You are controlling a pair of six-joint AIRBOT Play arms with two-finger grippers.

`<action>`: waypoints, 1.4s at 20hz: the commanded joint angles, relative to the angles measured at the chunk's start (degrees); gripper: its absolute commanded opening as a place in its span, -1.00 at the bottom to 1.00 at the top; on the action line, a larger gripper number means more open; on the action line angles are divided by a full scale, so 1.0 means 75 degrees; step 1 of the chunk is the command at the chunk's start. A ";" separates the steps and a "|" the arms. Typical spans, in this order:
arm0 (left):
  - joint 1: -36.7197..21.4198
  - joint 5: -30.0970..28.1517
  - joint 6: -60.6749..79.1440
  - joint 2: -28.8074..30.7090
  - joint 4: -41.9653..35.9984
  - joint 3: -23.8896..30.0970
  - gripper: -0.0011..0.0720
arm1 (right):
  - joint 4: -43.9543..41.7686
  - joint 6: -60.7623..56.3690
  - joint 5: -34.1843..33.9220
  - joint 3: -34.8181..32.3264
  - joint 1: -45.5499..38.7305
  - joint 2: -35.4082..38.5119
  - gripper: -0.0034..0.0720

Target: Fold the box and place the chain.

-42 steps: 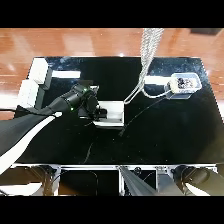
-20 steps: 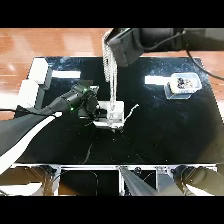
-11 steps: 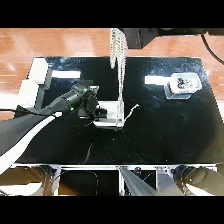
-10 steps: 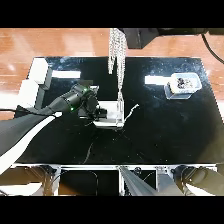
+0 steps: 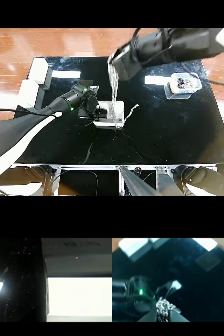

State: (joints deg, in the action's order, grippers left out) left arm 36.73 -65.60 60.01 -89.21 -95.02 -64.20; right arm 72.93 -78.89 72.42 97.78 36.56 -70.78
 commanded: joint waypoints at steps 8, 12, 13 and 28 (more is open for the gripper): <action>0.0006 -0.0006 0.0003 0.0006 -0.0006 -0.0006 -0.90 | -0.0323 -0.0061 -0.0758 -0.3926 -0.0003 -0.0029 -0.84; 0.0006 -0.0006 0.0003 0.0006 -0.0003 -0.0006 -0.90 | -0.0323 -0.0283 -0.1445 -0.4535 -0.0009 -0.0256 -0.83; 0.0006 -0.0006 0.0000 0.0006 -0.0006 -0.0006 -0.90 | -0.0329 -0.0367 -0.1562 -0.4535 -0.0009 -0.0338 -0.83; 0.0003 0.0003 0.0003 0.0006 0.0003 -0.0006 -0.90 | 0.0143 0.2454 0.0571 -0.5572 -0.1582 0.0259 1.00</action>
